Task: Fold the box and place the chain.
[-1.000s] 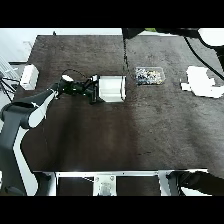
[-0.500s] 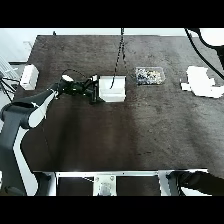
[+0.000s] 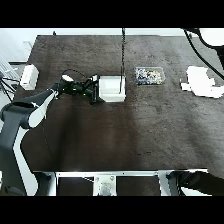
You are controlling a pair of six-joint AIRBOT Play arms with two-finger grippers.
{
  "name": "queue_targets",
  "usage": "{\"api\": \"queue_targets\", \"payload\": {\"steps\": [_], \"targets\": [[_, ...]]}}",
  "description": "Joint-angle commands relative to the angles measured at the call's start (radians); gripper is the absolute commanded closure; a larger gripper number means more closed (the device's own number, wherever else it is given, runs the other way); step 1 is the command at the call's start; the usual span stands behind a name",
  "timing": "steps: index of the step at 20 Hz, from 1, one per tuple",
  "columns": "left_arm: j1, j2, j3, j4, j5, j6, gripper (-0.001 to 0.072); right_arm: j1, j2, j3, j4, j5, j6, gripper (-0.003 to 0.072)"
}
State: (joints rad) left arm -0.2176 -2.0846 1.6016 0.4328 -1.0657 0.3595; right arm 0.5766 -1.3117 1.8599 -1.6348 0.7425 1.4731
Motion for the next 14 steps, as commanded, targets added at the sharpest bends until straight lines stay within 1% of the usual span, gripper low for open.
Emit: {"api": "queue_targets", "payload": {"steps": [1,4,7,10,12,14], "targets": [[0.000,0.000,0.000,0.000,0.000,0.000,0.0253,0.001,0.000,-0.014,0.000,0.042,0.031,0.0672],[0.000,0.000,0.000,0.000,0.000,0.000,0.0253,0.002,0.000,-0.055,0.003,0.053,0.073,0.0673],[0.000,0.000,0.000,0.000,0.000,0.000,0.0253,0.002,-0.003,-0.129,0.003,0.042,0.118,0.0673],[0.000,0.000,0.000,0.000,0.000,0.000,0.0253,0.002,-0.005,-0.220,0.010,-0.027,0.188,0.0673],[0.000,0.000,0.000,0.000,0.000,0.000,0.0253,0.002,-0.005,-0.290,0.060,-0.069,0.226,0.0673],[0.000,0.000,0.000,0.000,0.000,0.000,0.0252,0.002,-0.008,-0.394,0.116,-0.154,0.237,0.0673]]}}
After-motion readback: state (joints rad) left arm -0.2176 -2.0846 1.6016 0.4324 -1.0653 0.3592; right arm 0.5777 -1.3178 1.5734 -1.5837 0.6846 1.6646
